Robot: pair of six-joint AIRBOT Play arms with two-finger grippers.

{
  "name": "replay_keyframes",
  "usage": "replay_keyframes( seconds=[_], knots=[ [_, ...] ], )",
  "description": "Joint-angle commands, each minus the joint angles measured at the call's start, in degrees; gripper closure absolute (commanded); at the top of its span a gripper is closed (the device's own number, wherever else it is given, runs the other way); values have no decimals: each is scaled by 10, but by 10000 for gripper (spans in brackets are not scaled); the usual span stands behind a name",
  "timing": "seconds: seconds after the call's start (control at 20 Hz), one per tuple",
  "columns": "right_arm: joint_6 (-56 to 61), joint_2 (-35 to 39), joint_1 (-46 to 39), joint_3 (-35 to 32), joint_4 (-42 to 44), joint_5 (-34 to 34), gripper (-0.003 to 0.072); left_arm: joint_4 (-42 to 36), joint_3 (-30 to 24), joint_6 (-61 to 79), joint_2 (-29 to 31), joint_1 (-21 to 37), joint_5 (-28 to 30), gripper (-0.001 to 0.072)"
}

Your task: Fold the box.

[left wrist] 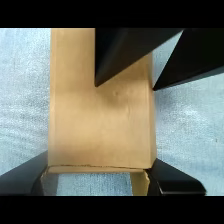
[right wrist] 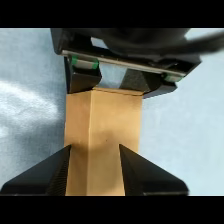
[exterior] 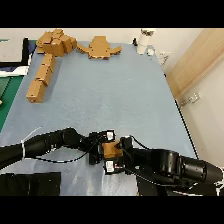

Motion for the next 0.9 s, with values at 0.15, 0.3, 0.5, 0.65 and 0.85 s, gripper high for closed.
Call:
replay_keyframes(
  seconds=[0.15, 0.3, 0.5, 0.65, 0.85],
  knots=[
    [133, -1, 70, -1, -101, -29, 293, 0, 0, 0, 0, 0, 0, 307],
    [136, -2, 70, -1, -101, -30, 328, 0, 0, 0, 0, 0, 0, 307],
    [146, -23, 70, 0, -99, -32, 393, 0, 0, 0, 0, 0, 0, 307],
    [147, -24, 70, 1, -98, -30, 428, 0, 0, 0, 0, 0, 0, 307],
    [151, -24, 89, 11, -104, -46, 429, 0, 0, 0, 0, 0, 0, 307]
  ],
)
